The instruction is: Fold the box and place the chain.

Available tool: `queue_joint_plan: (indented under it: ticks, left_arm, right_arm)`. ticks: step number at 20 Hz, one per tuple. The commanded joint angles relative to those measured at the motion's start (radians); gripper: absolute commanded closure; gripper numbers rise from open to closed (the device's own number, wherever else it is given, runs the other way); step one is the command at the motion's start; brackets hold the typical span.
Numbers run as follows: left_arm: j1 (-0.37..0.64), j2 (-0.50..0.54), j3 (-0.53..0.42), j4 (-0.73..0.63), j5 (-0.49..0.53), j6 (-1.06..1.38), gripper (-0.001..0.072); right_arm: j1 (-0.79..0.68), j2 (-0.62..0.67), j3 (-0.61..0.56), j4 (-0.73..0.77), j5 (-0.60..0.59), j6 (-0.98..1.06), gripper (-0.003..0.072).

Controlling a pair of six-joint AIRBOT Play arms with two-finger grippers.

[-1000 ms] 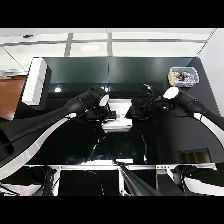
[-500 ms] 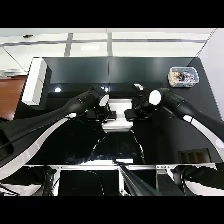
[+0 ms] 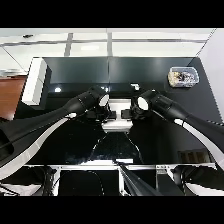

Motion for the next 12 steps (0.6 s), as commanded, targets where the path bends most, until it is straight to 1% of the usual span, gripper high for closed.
queue_joint_plan:
  ticks: [1,2,8,9,10,11,12]
  left_arm:
    - [0.001,0.0,0.0,0.0,0.007,0.0,0.0682]
    - [0.001,0.0,0.0,0.0,0.008,0.0,0.0682]
    - [0.001,0.0,0.0,0.0,0.007,0.0,0.0682]
    - [0.001,0.0,0.0,0.0,0.006,0.0,0.0682]
    - [0.001,0.0,0.0,0.0,0.006,0.0,0.0682]
    - [0.001,0.0,0.0,0.0,0.006,0.0,0.0682]
    - [0.001,0.0,0.0,0.0,0.006,0.0,0.0682]
  right_arm:
    - [0.011,-0.014,0.016,-0.006,0.039,0.044,0.0366]
    - [0.011,-0.017,0.016,-0.006,0.051,0.044,0.0391]
    - [0.011,-0.051,0.016,0.005,0.066,0.086,0.0391]
    - [0.011,-0.052,0.016,0.014,0.062,0.085,0.0451]
    - [0.011,-0.052,0.016,0.022,0.059,0.085,0.0598]
    - [0.011,-0.053,0.016,0.036,0.055,0.084,0.0673]
    - [0.011,-0.056,0.019,0.044,0.055,0.084,0.0674]
